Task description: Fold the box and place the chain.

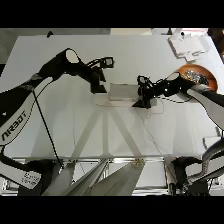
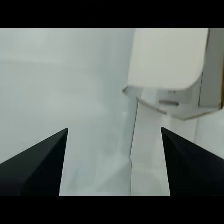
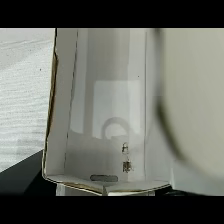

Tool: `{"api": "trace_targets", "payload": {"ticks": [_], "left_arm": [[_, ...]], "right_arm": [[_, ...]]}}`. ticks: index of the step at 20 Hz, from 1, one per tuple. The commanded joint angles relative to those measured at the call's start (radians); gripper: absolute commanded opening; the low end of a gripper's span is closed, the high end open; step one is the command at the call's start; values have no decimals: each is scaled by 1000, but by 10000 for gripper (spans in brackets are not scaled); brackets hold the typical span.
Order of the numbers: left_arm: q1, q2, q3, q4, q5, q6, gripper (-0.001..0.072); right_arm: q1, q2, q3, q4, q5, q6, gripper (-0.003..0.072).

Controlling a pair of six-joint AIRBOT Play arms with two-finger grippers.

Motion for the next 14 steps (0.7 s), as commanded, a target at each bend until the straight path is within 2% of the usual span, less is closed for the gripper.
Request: {"api": "trace_targets", "payload": {"ticks": [1,2,3,4,5,8,10,12,14], "left_arm": [[-3,47,0,74,-52,-141,619],[-9,50,0,74,-85,-166,546],[-16,50,0,72,-126,-179,334],[-23,49,0,66,-162,-180,72],[-31,48,0,48,-178,-176,35],[-45,40,-4,-90,-117,-150,31],[-44,23,-5,-210,19,-132,9],[-45,-2,-6,-311,202,-175,8],[-44,-34,-6,-330,345,-250,8]], "right_arm": [[-1,1,1,1,-2,0,501],[-1,1,1,1,-2,0,501],[-1,1,1,1,-2,0,501],[-1,1,1,1,-2,0,501],[-1,1,1,1,-2,0,501],[-1,1,1,1,-2,0,501],[-1,1,1,1,-2,0,501],[-1,1,1,1,-2,0,501],[-1,1,1,1,-2,0,501]]}}
